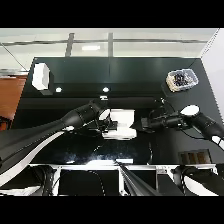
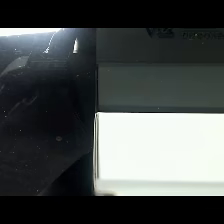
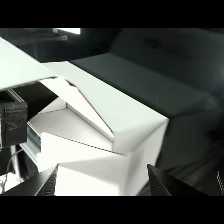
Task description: Fold the box and place the chain.
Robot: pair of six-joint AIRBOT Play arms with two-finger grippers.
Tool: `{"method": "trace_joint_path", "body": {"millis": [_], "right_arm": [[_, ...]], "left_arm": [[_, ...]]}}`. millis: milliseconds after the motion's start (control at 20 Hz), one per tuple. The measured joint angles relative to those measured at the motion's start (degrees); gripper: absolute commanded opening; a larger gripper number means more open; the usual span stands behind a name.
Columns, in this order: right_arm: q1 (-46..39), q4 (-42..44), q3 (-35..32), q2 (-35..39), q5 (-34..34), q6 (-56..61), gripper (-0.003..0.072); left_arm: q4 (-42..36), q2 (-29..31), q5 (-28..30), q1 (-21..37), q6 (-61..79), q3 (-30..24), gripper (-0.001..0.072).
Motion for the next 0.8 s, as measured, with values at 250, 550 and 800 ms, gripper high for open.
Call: {"method": "trace_joint_path", "body": {"millis": [250, 550, 800], "right_arm": [[6.84, -1.77, 0.26, 0.0, -6.91, 4.24, 0.056], [14.75, -13.84, 2.95, 0.0, -14.19, 17.4, 0.056], [20.09, -31.89, 9.44, -0.66, -13.27, 33.75, 0.056]], "left_arm": [[0.07, 0.0, -0.04, 0.02, 0.04, 0.0, 0.0029], [0.04, 0.0, -0.22, 0.02, 0.09, 0.0, 0.003], [0.02, 0.0, -0.04, 0.02, -0.04, 0.0, 0.0029]]}}
